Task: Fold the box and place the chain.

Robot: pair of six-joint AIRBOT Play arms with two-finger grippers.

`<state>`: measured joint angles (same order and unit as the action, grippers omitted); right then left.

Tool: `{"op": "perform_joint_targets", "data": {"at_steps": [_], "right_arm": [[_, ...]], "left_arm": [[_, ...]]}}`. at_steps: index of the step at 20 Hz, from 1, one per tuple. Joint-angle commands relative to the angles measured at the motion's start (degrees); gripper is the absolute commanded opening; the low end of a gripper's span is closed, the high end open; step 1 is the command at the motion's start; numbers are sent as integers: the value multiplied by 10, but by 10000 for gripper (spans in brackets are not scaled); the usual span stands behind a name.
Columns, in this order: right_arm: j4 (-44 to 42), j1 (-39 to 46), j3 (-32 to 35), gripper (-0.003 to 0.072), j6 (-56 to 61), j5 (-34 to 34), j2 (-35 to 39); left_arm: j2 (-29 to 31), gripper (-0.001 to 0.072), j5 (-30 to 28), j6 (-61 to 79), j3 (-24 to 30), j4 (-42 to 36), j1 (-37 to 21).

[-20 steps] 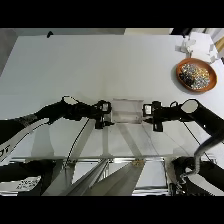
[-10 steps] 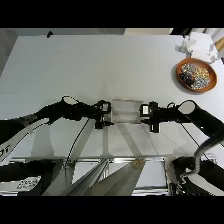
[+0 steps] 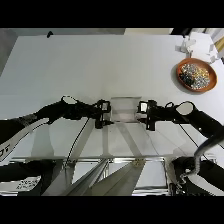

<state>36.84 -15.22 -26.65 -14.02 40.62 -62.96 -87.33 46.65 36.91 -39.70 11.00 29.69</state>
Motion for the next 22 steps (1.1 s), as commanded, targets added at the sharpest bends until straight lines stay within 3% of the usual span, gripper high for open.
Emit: {"op": "perform_joint_targets", "data": {"at_steps": [1, 5, 10, 13, 15, 16, 19, 22], "right_arm": [[-15, -1, 1, 449, 0, -8, 0], [-12, -1, 2, 464, 25, -6, 0], [47, 28, 2, 452, 219, 20, 29], [100, 73, 2, 354, 303, 75, 105], [99, 113, 2, 157, 370, 110, 170], [99, 137, 2, 11, 408, 124, 199], [114, 187, 2, 16, 576, 123, 230], [244, 202, 2, 15, 797, 130, 216]], "left_arm": [[0, 209, 3, 2, 0, 2, 0], [0, 209, 3, 2, 0, 2, 0], [0, 209, 3, 2, 0, 2, 0], [0, 209, 3, 2, 0, 2, 0], [0, 209, 3, 2, 0, 2, 0], [0, 209, 3, 1, 0, 2, 0], [0, 209, 3, 1, 0, 2, 0], [0, 209, 3, 1, 0, 2, 0]]}}
